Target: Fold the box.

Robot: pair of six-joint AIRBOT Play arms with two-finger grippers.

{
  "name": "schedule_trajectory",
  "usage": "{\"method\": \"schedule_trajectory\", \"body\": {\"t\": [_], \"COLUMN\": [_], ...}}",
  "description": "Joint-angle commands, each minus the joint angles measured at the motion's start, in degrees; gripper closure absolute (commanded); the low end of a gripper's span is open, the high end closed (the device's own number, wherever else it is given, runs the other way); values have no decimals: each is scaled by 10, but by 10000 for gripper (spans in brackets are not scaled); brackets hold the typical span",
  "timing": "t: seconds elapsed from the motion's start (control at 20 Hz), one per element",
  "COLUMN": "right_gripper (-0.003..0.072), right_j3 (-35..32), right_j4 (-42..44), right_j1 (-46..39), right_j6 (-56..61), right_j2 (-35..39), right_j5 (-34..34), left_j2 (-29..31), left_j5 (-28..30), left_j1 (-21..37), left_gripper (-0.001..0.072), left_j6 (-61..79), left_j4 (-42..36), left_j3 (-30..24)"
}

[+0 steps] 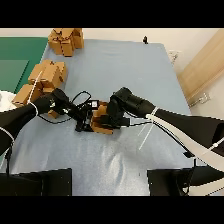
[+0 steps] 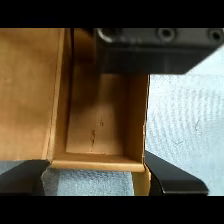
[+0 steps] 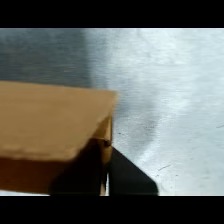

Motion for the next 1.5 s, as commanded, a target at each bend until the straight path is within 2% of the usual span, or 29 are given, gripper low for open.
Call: {"method": "schedule_trajectory", "body": {"t": [0.0,0.2,0.25,0.3,0.35,0.4,0.6,0.65,1.05,1.3,1.35,1.4,1.45], "right_gripper": [682,680,632,438,346,346,348,380,400,549,632,679,679], "right_j3": [5,6,7,10,17,28,47,47,99,99,99,99,99], "right_j4": [0,4,6,9,8,7,-21,-23,-23,-71,-75,-76,-76], "right_j1": [3,4,4,4,4,4,3,3,10,20,20,20,20], "right_j6": [1,1,1,1,1,2,26,26,24,27,26,26,26], "right_j2": [-4,-3,-2,0,1,0,-1,-4,-67,-68,-68,-68,-68], "right_j5": [-2,1,1,0,0,0,-25,-40,-83,-172,-179,-177,-174], "left_j2": [0,0,0,0,0,0,0,0,0,0,0,0,0], "left_j5": [0,0,0,0,0,0,0,0,0,0,0,0,-1], "left_j1": [0,0,0,0,0,0,0,0,0,0,0,0,0], "left_gripper": [697,697,696,696,696,696,696,696,696,696,697,697,696], "left_j6": [3,3,3,3,3,3,3,3,3,3,3,3,3], "left_j4": [1,1,1,1,1,1,1,1,1,1,1,1,1], "left_j3": [0,0,0,0,0,0,0,0,0,0,0,0,0]}}
